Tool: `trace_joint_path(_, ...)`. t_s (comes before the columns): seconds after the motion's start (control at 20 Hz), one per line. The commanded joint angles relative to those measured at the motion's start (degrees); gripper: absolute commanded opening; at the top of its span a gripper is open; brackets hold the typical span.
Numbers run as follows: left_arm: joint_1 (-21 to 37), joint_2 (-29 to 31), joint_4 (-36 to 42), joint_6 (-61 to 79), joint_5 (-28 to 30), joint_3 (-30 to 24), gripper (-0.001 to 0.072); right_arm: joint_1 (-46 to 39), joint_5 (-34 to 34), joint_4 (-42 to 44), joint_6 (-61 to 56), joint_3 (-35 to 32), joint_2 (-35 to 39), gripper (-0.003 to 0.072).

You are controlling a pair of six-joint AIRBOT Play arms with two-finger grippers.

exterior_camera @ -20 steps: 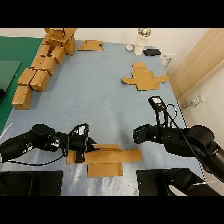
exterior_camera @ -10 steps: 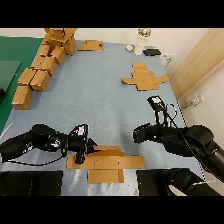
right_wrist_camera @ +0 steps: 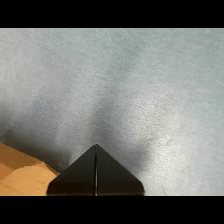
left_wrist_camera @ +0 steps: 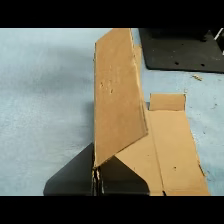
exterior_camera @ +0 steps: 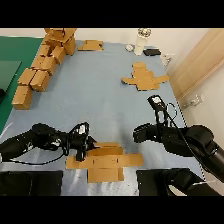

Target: Fold the box.

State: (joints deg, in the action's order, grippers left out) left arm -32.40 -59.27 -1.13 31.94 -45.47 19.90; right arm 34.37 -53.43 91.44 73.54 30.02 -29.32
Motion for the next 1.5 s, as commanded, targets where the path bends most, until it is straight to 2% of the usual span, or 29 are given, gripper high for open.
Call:
trace_joint_path(0.0, -0.02, 0.04, 0.04, 0.17, 1.57, 1.68, 0.0014, 0.04, 0.17, -0.48, 0.00, 0.00, -0.02, 0.0002)
trace_joint_path(0.2, -0.02, 0.04, -0.15, 0.17, 3.82, 2.08, 0.0014, 0.04, 0.42, -0.66, 0.00, 0.00, -0.02, 0.0002)
trace_joint_path(0.55, -0.04, -0.04, -0.61, 0.15, 3.78, 2.03, 0.0014, 0.04, 0.63, -1.70, 0.00, 0.00, -0.02, 0.0002)
trace_joint_path(1.05, -0.13, -2.25, -0.68, 0.15, -1.25, 1.90, 0.0013, 0.04, 1.55, -1.68, 0.00, 0.00, -0.02, 0.0002)
trace_joint_path(1.45, -0.13, -2.64, -0.68, 0.13, -1.53, 1.42, 0.0014, 0.04, 1.53, -1.68, 0.00, 0.00, -0.02, 0.0002)
